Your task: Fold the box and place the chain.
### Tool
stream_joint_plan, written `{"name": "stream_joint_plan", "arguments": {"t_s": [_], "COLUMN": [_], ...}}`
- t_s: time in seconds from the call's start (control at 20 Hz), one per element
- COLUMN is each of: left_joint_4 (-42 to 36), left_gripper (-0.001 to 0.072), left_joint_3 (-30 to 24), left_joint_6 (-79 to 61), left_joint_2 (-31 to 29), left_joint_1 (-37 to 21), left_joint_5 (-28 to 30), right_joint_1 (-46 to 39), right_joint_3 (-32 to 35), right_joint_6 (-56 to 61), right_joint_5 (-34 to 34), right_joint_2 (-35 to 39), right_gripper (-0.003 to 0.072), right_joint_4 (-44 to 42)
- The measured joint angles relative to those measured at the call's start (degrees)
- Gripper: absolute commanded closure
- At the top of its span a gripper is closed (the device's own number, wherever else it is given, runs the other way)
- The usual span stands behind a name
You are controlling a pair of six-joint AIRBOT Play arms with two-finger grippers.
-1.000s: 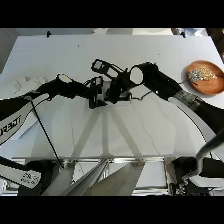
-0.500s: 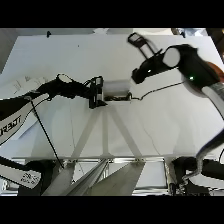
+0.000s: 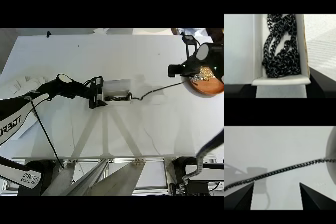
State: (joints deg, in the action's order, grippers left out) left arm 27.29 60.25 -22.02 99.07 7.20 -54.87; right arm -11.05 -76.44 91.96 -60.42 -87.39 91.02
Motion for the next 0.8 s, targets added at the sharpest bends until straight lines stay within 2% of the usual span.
{"name": "stream_joint_plan", "arguments": {"t_s": [0.4,0.5,0.55,0.6,0.65,0.8], "left_joint_4": [0.0,0.0,0.0,0.0,0.0,0.0], "left_gripper": [0.0317,0.0317,0.0317,0.0317,0.0317,0.0317], "left_joint_3": [0.0,0.0,0.0,0.0,0.0,0.0], "left_joint_6": [0.0,0.02,0.0,0.0,0.0,0.0], "left_joint_2": [0.0,0.0,0.0,0.0,0.0,0.0], "left_joint_1": [0.0,0.0,0.0,0.0,0.0,0.0], "left_joint_5": [0.0,0.0,0.0,0.0,0.0,0.0], "right_joint_1": [-1.38,-1.01,-0.72,-0.42,0.02,1.22], "right_joint_3": [0.02,-0.04,-0.07,-0.07,-0.09,-0.07], "right_joint_6": [11.58,12.83,13.18,13.49,13.75,14.32], "right_joint_5": [2.27,3.17,3.45,3.61,4.35,4.96], "right_joint_2": [-10.78,-12.26,-12.76,-13.25,-13.75,-14.56], "right_gripper": [0.0058,0.0196,0.0329,0.053,0.0665,0.0668], "right_joint_4": [2.8,2.93,2.93,2.82,2.95,3.76]}}
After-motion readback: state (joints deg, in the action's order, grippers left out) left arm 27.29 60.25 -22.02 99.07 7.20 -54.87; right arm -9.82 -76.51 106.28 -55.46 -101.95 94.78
